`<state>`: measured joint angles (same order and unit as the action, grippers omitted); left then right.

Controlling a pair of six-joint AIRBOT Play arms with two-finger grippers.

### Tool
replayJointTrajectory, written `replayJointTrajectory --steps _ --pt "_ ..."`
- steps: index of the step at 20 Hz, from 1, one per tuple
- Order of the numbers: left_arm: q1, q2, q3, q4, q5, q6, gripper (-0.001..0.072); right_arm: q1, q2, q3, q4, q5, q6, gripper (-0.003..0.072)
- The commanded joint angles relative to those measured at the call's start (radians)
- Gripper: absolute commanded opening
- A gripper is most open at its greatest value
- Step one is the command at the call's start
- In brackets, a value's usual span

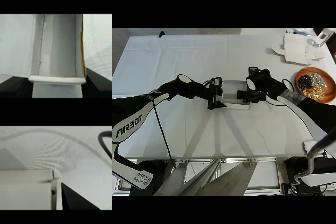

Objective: Fold the box and place the chain.

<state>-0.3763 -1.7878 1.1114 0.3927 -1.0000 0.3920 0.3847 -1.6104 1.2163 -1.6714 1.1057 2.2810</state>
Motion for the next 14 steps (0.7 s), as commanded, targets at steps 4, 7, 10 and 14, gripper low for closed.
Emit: replayJointTrajectory --steps 4,7,10,14 --pt "0.000 0.000 0.001 0.001 0.001 0.000 0.0316 -0.012 0.126 0.001 -0.008 0.068 -0.075 0.0243" --pt "0.000 0.000 0.001 0.001 0.001 0.000 0.0316 -0.066 0.233 0.001 -0.008 0.112 -0.264 0.0242" --pt "0.000 0.000 0.001 0.000 0.001 0.000 0.0316 -0.186 0.345 0.001 -0.008 0.111 -0.353 0.0243" --pt "0.000 0.000 0.001 0.001 0.001 0.000 0.0316 -0.394 0.412 0.001 -0.061 0.142 -0.567 0.0285"
